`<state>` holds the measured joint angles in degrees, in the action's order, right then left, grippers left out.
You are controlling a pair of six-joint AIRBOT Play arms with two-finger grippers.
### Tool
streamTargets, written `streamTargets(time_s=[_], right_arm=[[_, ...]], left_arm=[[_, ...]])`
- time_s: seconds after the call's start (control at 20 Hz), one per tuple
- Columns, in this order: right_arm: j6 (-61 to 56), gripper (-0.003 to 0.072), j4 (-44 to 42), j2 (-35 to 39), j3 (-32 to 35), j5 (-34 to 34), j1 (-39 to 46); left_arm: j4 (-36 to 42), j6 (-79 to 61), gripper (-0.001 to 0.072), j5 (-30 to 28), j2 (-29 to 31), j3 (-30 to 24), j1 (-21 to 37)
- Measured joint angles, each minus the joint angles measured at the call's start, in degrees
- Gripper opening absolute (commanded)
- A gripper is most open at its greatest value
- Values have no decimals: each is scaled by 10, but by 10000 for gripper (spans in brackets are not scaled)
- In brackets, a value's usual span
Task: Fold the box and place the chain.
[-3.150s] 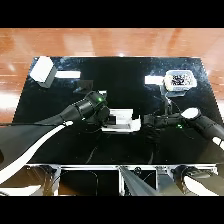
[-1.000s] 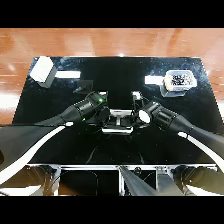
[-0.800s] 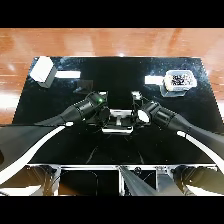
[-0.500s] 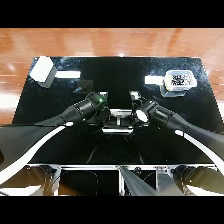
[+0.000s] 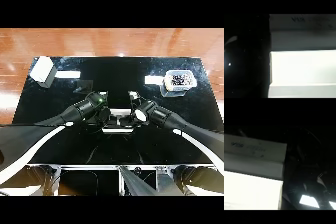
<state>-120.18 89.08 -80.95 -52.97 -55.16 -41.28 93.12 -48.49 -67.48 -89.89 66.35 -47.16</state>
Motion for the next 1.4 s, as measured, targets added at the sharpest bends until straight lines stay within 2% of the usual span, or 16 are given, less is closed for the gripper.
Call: streamTargets(time_s=[0.4, 0.45, 0.5, 0.55, 0.65, 0.7, 0.75, 1.0, 1.05, 1.1, 1.15, 1.4], right_arm=[[28, 32, -15, -1, 0, 2, 0], [30, 80, -19, -1, 0, 2, 1], [34, 301, -21, -1, 0, 2, 1], [37, 307, -28, -1, 0, 7, 1], [37, 307, -31, -1, 0, 7, 2], [36, 236, -32, -1, 0, 6, 2], [37, 11, -32, -1, 0, 5, 2], [39, 31, -33, -1, 0, -1, 2], [41, 103, -34, -1, 0, -1, 2], [45, 452, -35, -1, -1, -1, 2], [47, 548, -42, -2, -3, 0, 2], [63, 550, -30, 16, -20, -41, 2]], left_arm=[[0, 0, 19, 0, 0, 0, 0], [0, -1, 19, 0, 0, 0, 0], [-1, -2, 19, 1, 0, 0, 0], [-4, -5, 19, 5, 0, 0, 0], [-4, -4, 19, 5, 0, 0, 0], [-4, -4, 19, 4, 0, 0, 0], [-3, -2, 19, 3, 0, 0, 0], [2, 0, 19, -3, 0, 0, 0], [1, 0, 19, -3, 0, 0, 0], [-1, -2, 19, 0, 0, 0, 0], [-5, -5, 19, 5, 0, 0, 0], [-1, -4, 19, 1, 0, 0, 0]])
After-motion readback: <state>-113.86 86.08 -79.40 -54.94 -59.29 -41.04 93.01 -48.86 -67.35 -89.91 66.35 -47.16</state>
